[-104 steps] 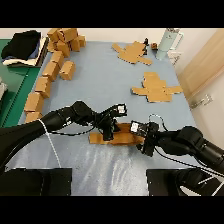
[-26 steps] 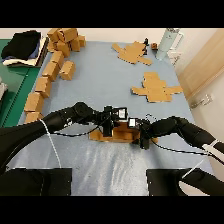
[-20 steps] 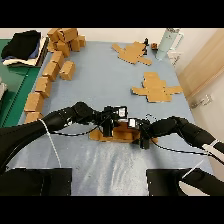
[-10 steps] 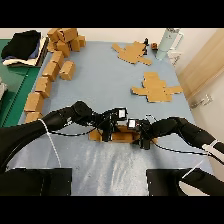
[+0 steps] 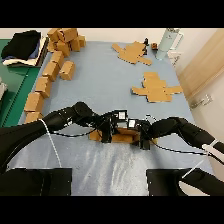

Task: Fold the box.

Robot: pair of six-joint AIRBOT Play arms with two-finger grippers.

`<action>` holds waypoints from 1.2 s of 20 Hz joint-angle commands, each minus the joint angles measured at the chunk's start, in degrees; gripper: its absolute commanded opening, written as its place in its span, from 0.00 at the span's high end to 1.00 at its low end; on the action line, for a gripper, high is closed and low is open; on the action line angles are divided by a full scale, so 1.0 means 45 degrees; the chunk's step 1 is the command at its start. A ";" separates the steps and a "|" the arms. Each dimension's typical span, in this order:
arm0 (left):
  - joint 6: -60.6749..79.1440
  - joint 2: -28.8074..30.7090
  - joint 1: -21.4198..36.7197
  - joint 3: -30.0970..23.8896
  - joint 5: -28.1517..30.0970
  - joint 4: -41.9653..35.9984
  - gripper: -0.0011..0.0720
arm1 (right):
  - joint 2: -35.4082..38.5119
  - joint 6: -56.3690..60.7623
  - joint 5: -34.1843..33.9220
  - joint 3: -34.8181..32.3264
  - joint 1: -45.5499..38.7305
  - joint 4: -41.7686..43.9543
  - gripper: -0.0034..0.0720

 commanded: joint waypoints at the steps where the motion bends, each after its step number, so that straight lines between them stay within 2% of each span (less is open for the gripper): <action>1: 0.0015 0.0005 0.0015 0.0000 0.0019 -0.0019 0.97 | 0.0010 0.0000 0.0092 0.0010 0.0000 0.0087 0.01; 6: 0.0010 0.0024 0.0015 0.0000 -0.0015 -0.0568 0.96 | 0.0029 -0.0005 0.0777 0.0034 0.0000 0.0083 0.02; 13: 0.0010 0.0024 0.0019 0.0024 0.0039 -0.0913 0.96 | 0.0005 -0.0005 0.0442 0.0000 0.0000 0.0126 0.02; 15: 0.0005 0.0024 0.0029 0.0024 0.0039 -0.0913 0.96 | -0.0068 -0.0005 0.0155 -0.0005 0.0000 0.0117 0.11; 24: -0.0044 0.0019 0.0199 0.0024 0.0355 -0.0874 0.96 | 0.0185 0.0772 0.0073 0.0000 -0.0010 -0.0486 0.11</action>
